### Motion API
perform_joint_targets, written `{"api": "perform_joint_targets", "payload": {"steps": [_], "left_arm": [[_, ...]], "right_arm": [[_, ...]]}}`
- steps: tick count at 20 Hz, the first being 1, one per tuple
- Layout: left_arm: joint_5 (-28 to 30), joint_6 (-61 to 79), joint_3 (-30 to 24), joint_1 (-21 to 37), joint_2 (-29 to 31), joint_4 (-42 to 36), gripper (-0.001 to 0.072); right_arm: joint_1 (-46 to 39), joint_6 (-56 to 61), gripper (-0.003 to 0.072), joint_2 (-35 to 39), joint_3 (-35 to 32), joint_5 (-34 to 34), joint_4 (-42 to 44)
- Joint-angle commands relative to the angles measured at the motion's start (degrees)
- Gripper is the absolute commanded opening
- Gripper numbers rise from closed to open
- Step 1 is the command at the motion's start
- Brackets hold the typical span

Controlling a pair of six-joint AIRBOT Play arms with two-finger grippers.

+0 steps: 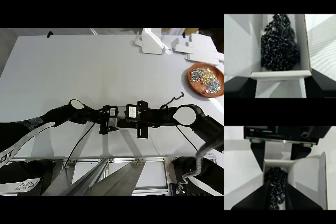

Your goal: Fold the box and place the chain.

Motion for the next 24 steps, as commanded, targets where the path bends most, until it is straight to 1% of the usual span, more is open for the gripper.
{"api": "perform_joint_targets", "payload": {"steps": [1, 3, 5, 7, 8, 11, 15, 16, 17, 21, 24], "left_arm": [[0.0, 0.02, 0.04, 0.02, 0.04, 0.0, 0.0135], [0.0, 0.02, 0.02, 0.02, 0.04, 0.0, 0.0135], [0.02, 0.02, 0.04, 0.02, 0.04, 0.0, 0.0135], [0.0, 0.02, 0.04, 0.02, 0.04, 0.0, 0.0135], [0.0, 0.02, 0.04, 0.02, 0.04, 0.0, 0.0135], [0.0, 0.02, 0.04, 0.02, 0.04, 0.0, 0.0135], [0.0, 0.02, 0.04, 0.02, 0.04, 0.0, 0.0135], [0.02, 0.02, 0.02, 0.02, 0.04, 0.0, 0.0135], [0.0, 0.02, 0.02, 0.02, 0.04, 0.0, 0.0135], [0.0, 0.02, 0.04, 0.02, 0.04, 0.0, 0.0135], [0.0, 0.02, 0.04, 0.02, 0.04, 0.02, 0.0135]], "right_arm": [[-1.27, 0.02, 0.0203, 1.79, 0.02, -0.02, -4.07], [-4.92, -0.02, 0.0201, 5.81, 0.0, 2.36, -3.78], [-10.58, -0.02, 0.0196, 8.74, 0.0, 6.4, -4.55], [-17.05, -0.02, 0.0196, 8.92, -0.07, 11.06, -7.34], [-19.71, -0.04, 0.0196, 8.74, -0.42, 12.2, -8.66], [-25.75, -5.18, 0.0196, 7.72, -3.1, 11.98, -9.7], [-26.91, -10.45, 0.0192, 1.75, -5.11, 10.23, -9.05], [-26.91, -11.54, 0.0166, -0.02, -5.18, 9.79, -7.96], [-26.91, -12.68, 0.0164, -1.6, -5.18, 9.51, -6.84], [-26.91, -16.72, 0.0165, -7.13, -5.2, 9.2, -5.01], [-25.79, -18.8, 0.0165, -9.92, -5.2, 9.18, -3.67]]}}
